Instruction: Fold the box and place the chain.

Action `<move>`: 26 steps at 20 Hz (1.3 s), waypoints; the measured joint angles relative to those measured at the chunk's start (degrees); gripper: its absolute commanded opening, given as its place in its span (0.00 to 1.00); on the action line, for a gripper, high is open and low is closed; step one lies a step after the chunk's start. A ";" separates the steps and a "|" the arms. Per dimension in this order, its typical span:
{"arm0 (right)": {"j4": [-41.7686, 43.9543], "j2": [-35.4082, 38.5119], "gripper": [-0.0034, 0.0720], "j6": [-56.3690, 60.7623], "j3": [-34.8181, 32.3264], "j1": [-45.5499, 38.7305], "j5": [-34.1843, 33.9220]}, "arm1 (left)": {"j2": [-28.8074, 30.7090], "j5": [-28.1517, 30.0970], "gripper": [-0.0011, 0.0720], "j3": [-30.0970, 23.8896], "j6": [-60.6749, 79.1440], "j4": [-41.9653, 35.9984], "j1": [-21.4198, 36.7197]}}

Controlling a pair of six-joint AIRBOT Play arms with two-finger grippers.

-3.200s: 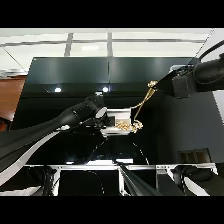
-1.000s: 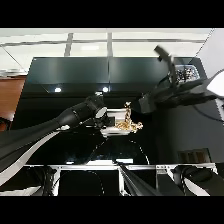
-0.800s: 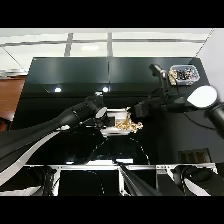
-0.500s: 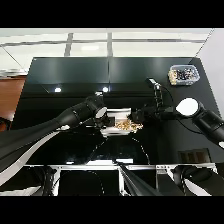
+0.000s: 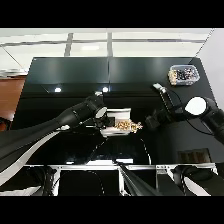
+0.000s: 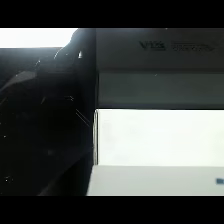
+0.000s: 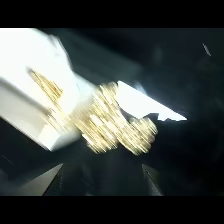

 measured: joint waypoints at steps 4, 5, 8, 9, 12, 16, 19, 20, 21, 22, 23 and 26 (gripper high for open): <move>7.02 0.72 0.80 -23.69 -8.26 -0.90 -8.68 | 0.00 -0.39 0.06 0.00 0.00 0.02 0.00; 9.20 0.74 0.80 -30.12 -9.86 -0.87 -11.61 | 0.00 -0.52 0.06 0.02 0.00 0.02 0.00; 14.71 -0.15 0.95 -42.60 -12.41 -0.94 -17.42 | 0.00 -0.59 0.06 0.00 0.00 0.02 0.00; 16.24 -0.79 1.00 -46.36 -12.90 -0.94 -18.60 | 0.00 -0.61 0.06 0.00 0.00 0.02 0.00; 20.02 -2.40 1.00 -55.30 -13.62 -0.81 -20.83 | 0.00 -0.57 0.06 0.00 0.00 0.02 0.00; 22.27 -3.69 1.00 -63.01 -13.94 0.39 -21.88 | 0.00 -0.55 0.06 0.00 0.00 0.02 0.00; 22.84 -4.94 1.00 -67.25 -14.01 2.47 -22.14 | 0.00 -0.52 0.06 0.02 0.00 0.02 0.00; 23.04 -5.40 1.00 -68.19 -14.01 2.97 -22.45 | 0.00 -0.55 0.06 0.02 0.00 0.00 0.00; 23.26 -5.70 1.00 -68.81 -14.01 3.30 -22.67 | 0.00 -0.52 0.06 0.00 0.00 0.00 0.00; 23.80 -5.99 1.00 -69.29 -14.01 3.54 -23.02 | 0.00 -0.52 0.06 0.00 0.00 0.00 0.00; 24.26 -6.19 1.00 -69.77 -14.01 3.72 -23.39 | 0.00 -0.50 0.06 0.00 0.00 0.00 0.00; 25.20 -6.95 1.00 -70.38 -14.01 4.02 -24.35 | 0.00 -0.50 0.06 0.02 0.00 0.00 0.02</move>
